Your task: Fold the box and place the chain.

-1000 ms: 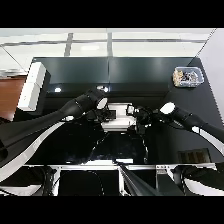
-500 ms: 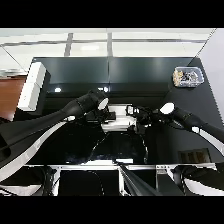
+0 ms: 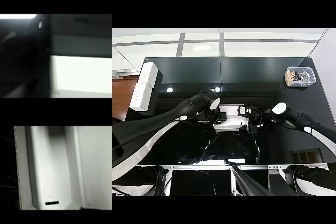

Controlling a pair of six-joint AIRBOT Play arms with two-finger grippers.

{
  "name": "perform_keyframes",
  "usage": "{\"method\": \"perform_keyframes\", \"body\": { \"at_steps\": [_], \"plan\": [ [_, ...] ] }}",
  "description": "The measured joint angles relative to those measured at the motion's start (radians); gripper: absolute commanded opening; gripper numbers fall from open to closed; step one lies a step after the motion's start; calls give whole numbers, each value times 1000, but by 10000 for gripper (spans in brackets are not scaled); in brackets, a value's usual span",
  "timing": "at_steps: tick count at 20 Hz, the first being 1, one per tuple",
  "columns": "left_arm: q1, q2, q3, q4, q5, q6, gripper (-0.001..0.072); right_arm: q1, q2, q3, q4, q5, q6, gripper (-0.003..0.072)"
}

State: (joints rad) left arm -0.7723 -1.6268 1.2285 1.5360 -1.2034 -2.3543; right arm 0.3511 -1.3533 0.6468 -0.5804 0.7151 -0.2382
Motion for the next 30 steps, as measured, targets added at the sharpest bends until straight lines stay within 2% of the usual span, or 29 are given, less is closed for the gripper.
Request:
{"method": "perform_keyframes", "body": {
  "at_steps": [1, 3, 4, 5, 7, 8, 9, 18, 30],
  "plan": [
    [1, 0, 0, -2, 4, 0, 432, 0, 0, 0, 0, -1, 0, 189],
    [0, 0, 0, -5, 13, 0, 360, 0, 0, 0, 0, -1, 0, 189],
    [0, 0, 0, -8, 19, 0, 281, 0, 0, 0, 0, -1, 0, 189],
    [1, 0, 0, -13, 26, 0, 237, 0, 0, 0, 0, -1, 0, 189],
    [1, 0, 0, -14, 32, 0, 234, 0, 0, 0, 0, -1, 0, 189],
    [1, 0, 0, -14, 32, 0, 177, 0, 0, 0, 1, -1, 0, 189],
    [1, 1, 0, -14, 32, -1, 23, 0, 0, 0, 1, -2, 0, 189],
    [1, 1, 0, -13, 26, 7, 28, 0, 0, 1, 1, -3, -4, 189],
    [1, 2, 0, -11, 29, 6, 28, 1, 1, 1, 10, -77, -79, 189]
  ]
}}
